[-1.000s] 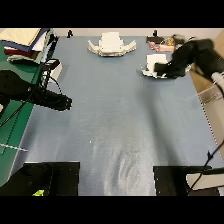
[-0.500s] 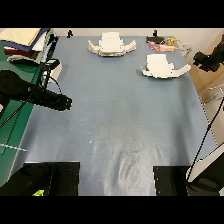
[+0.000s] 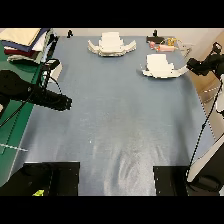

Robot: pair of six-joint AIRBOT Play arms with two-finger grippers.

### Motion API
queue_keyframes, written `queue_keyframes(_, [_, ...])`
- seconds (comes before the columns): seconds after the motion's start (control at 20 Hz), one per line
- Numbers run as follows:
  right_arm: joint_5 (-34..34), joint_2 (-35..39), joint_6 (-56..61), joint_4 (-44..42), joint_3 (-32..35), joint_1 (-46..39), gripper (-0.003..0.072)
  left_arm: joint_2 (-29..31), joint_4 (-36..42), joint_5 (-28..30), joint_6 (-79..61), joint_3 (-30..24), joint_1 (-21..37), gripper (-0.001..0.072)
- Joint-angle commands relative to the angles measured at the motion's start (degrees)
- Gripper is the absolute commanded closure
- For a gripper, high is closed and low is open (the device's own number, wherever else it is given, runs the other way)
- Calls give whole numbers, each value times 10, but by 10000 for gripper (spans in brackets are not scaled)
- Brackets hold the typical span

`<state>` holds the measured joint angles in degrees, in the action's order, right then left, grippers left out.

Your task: Fold the box.

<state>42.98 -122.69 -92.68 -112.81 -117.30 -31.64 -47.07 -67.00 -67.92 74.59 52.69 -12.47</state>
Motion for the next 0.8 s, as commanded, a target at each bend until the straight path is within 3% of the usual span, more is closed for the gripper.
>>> queue_keyframes(0.0, [-35, -6, -26, -59, -1, 0, 407, 0, 0, 0, 0, 0, 0, 695])
queue_keyframes(0.1, [-8, -5, -52, -87, -1, 0, 437, 0, 0, 0, 0, 0, 0, 694])
queue_keyframes(0.15, [14, -5, -56, -94, -1, 0, 552, 0, 0, 0, 0, 0, 0, 695])
queue_keyframes(0.25, [66, -3, -59, -97, -1, 0, 683, 0, 0, 0, 0, 0, 0, 695])
queue_keyframes(0.6, [235, 64, -108, -147, 7, 8, 685, 0, 0, 0, 0, 0, 0, 694])
queue_keyframes(0.75, [264, 128, -107, -152, 76, 32, 689, 0, 0, 0, 0, 0, 0, 695])
